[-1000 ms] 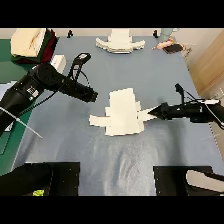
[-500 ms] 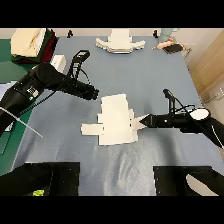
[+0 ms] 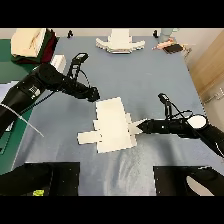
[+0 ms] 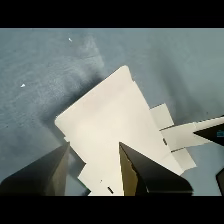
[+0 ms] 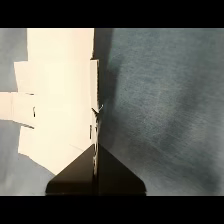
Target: Fold the box.
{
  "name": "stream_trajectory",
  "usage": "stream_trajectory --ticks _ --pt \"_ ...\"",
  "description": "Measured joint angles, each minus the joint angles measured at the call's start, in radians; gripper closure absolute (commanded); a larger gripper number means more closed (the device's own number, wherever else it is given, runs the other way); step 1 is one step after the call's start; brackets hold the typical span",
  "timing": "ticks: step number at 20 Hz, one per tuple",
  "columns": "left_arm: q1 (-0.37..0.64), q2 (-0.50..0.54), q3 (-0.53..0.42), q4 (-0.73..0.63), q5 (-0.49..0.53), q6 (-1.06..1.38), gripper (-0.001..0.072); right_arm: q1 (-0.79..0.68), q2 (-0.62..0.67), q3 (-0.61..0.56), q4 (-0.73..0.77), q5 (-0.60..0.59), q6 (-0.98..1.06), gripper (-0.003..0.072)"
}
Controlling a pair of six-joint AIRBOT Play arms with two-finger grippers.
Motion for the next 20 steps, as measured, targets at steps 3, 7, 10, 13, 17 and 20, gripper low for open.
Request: stream_trajectory --ticks 3,7,10,13,17,20 --pt "0.034 -0.026 -0.042 0.003 -0.025 -0.011 0.0236 0.007 0.014 -0.001 -0.036 -0.002 0.024 0.0686" --pt "0.106 -0.050 -0.133 -0.031 -0.020 -0.003 0.0236 0.009 0.021 -0.001 -0.055 -0.005 0.036 0.0686" --pt "0.169 -0.105 -0.179 -0.162 -0.024 0.092 0.0235 0.010 0.023 -0.002 -0.061 -0.006 0.040 0.0686" --pt "0.192 -0.194 -0.197 -0.328 -0.043 0.213 0.0235 0.010 0.023 -0.002 -0.062 -0.005 0.043 0.0686" --pt "0.202 -0.309 -0.204 -0.518 -0.058 0.355 0.0236 0.010 0.023 -0.002 -0.064 -0.005 0.043 0.0686" --pt "0.202 -0.374 -0.206 -0.655 -0.071 0.470 0.0236 0.011 0.023 -0.002 -0.064 -0.005 0.043 0.0685"
